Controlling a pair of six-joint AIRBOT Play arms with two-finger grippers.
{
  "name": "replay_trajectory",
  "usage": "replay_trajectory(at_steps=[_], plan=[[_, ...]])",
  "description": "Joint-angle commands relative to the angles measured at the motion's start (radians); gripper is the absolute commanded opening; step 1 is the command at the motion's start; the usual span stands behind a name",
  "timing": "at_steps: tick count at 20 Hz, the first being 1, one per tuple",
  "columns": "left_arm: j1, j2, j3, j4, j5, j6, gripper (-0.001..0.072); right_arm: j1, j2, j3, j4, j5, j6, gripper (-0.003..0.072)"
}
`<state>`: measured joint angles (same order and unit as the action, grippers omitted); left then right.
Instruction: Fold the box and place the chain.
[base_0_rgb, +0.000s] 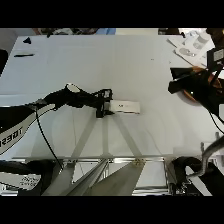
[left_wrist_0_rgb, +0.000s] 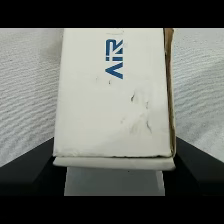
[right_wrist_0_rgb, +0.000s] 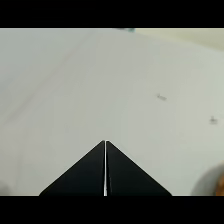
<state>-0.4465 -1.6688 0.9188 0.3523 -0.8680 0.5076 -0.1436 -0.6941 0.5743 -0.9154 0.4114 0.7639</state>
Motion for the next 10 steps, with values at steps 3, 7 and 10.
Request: replay_trajectory(at_steps=[3, 7, 10], plan=[[0.000, 0.000, 0.000, 0.000, 0.000, 0.000, 0.0348, -0.225, -0.021, 0.001, -0.497, 0.375, 0.262, 0.0009], [-0.005, 0.000, 0.000, -0.008, -0.019, 0.000, 0.0348, -0.230, -0.021, 0.001, -0.491, 0.367, 0.281, 0.0009], [-0.011, 0.000, 0.000, -0.005, -0.061, -0.019, 0.0347, -0.230, -0.021, 0.001, -0.491, 0.366, 0.287, 0.0009]])
